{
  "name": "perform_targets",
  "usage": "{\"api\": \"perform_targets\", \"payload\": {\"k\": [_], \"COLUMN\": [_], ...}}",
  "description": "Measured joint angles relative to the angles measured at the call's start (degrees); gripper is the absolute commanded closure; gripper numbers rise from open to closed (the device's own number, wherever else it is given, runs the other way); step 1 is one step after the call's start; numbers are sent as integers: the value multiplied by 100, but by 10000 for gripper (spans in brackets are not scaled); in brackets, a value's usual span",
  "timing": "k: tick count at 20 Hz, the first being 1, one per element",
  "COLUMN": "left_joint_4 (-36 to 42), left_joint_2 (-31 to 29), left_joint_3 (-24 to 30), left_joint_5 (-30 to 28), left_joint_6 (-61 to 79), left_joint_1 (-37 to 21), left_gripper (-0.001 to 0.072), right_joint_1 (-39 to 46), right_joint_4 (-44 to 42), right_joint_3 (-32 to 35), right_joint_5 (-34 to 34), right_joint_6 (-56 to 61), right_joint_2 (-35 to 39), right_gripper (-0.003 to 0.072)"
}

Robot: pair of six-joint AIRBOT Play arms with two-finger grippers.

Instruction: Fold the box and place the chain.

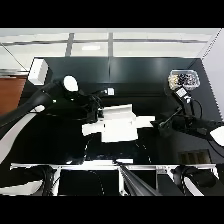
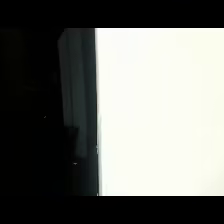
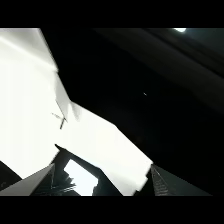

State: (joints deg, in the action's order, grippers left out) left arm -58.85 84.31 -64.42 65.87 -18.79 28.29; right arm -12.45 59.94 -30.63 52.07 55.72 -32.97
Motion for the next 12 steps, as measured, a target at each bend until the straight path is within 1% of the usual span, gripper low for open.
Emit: {"api": "perform_targets", "payload": {"k": [3, 7, 12], "left_joint_4": [-144, -227, -236], "left_joint_2": [179, 317, 376], "left_joint_3": [4, 4, 0], "left_joint_5": [-129, -221, -160], "left_joint_6": [131, 166, 136], "left_joint_1": [131, 186, 201], "left_gripper": [684, 684, 684], "right_joint_1": [0, -72, -621], "right_joint_4": [-219, -361, -439], "right_joint_3": [83, 428, 844], "right_joint_5": [4, -269, -645], "right_joint_6": [-704, -1416, -2535], "right_joint_2": [-42, -284, -767], "right_gripper": [-23, -23, -23]}}
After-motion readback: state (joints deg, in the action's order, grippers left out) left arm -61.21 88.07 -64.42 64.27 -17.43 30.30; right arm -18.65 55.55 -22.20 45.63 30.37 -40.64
